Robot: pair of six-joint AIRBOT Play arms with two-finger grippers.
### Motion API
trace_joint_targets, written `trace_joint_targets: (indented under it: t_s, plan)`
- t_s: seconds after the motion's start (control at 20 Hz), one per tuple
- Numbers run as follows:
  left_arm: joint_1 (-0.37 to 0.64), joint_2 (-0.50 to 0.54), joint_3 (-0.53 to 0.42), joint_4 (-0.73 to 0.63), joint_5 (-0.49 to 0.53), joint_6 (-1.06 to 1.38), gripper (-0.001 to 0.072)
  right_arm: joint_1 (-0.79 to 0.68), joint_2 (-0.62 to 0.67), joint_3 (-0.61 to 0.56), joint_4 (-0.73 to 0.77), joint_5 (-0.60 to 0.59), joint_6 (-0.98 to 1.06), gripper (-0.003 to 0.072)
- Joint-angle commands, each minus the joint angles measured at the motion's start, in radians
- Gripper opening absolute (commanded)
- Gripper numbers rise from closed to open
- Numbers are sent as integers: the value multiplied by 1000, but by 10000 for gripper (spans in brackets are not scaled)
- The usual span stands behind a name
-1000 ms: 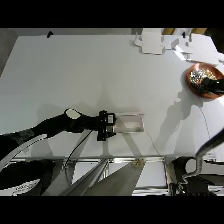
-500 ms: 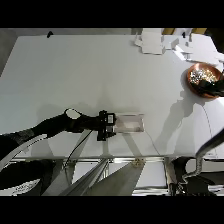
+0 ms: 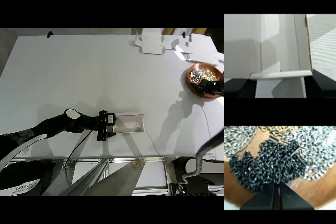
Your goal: Fold the box and place the chain.
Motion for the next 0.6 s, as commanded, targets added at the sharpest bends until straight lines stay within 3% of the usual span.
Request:
trace_joint_targets:
  t_s: [0.0,0.15,0.55]
  plan:
    - [0,0,0,0,0,0,134,5,101,1,98,83,-45,17]
    - [0,0,0,0,0,0,134,55,226,1,241,179,-138,17]
    - [0,0,0,0,0,0,134,288,558,1,251,471,-157,17]
